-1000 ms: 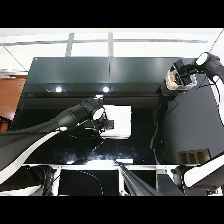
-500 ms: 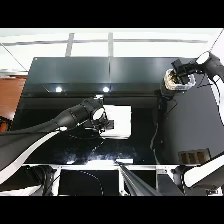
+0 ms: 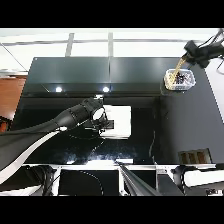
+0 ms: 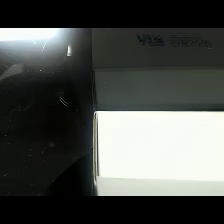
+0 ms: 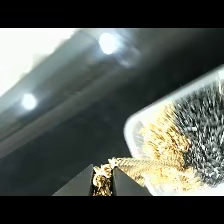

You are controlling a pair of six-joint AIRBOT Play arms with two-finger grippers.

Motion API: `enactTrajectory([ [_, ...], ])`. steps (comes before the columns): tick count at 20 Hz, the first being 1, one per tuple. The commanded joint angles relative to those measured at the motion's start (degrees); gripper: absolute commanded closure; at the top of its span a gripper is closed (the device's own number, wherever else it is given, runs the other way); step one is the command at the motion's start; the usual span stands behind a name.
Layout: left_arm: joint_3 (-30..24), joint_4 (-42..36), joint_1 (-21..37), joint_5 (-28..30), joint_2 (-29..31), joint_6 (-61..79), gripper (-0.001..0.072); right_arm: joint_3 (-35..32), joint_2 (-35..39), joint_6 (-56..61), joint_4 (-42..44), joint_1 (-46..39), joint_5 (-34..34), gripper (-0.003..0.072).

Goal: Fold the box and place the chain.

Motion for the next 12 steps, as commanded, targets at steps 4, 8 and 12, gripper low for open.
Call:
enactTrajectory([
  [4,0.0,0.0,0.0,0.0,0.0,0.0,0.0681,0.2,19.8,-13.2,2.8,-1.9,-3.5,0.0652],
  [8,0.0,0.0,0.0,0.0,0.0,0.0,0.0681,0.3,28.2,-17.2,3.1,-2.0,0.2,0.0653],
  [12,0.0,0.0,0.0,0.0,0.0,0.0,0.0681,0.2,33.6,-20.2,3.5,-2.0,7.5,0.0653],
])
